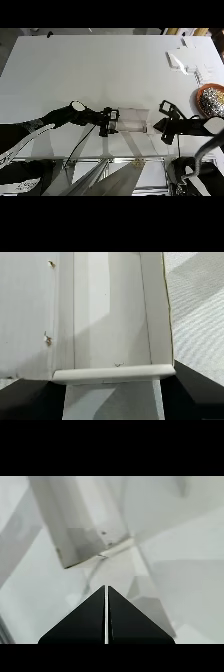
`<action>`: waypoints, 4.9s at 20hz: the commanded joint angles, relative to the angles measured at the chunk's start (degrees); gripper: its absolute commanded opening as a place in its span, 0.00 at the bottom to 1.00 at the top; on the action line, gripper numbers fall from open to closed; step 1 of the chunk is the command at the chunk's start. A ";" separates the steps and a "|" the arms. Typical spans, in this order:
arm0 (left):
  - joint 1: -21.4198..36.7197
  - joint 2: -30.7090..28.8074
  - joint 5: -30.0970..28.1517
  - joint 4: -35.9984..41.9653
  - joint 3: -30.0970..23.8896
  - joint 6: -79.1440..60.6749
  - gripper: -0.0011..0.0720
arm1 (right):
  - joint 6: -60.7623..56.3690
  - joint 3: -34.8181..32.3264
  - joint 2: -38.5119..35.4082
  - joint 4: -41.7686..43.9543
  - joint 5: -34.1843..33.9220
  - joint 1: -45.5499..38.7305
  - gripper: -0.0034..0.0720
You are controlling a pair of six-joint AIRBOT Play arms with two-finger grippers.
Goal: Fold the box and place the chain.
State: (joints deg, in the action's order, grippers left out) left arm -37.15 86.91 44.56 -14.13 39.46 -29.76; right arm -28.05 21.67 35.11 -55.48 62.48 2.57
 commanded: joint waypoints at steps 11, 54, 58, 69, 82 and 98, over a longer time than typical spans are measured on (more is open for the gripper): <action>0.00 0.02 0.02 -0.02 0.04 0.00 0.45 | -33.55 1.22 11.15 -1.53 -8.70 -15.13 0.07; 0.00 0.02 0.02 -0.02 0.04 0.00 0.45 | -40.19 -1.46 10.78 10.10 -6.43 4.74 0.66; 0.00 0.02 0.02 -0.02 0.04 0.00 0.45 | -47.95 1.05 10.82 3.52 -8.13 9.55 0.66; 0.00 0.02 0.02 -0.02 0.04 0.00 0.45 | -79.08 10.97 20.48 -16.33 -6.05 25.59 0.59; 0.00 0.02 0.04 -0.02 0.04 0.00 0.45 | -98.27 20.76 33.99 -31.87 2.45 35.34 0.54; 0.00 0.02 0.04 -0.02 0.04 0.00 0.45 | -101.07 20.83 37.64 -30.47 -1.33 35.93 0.42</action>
State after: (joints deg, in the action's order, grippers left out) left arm -37.15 86.91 44.60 -14.13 39.46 -29.76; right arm -129.05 42.46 71.99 -86.13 60.97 38.11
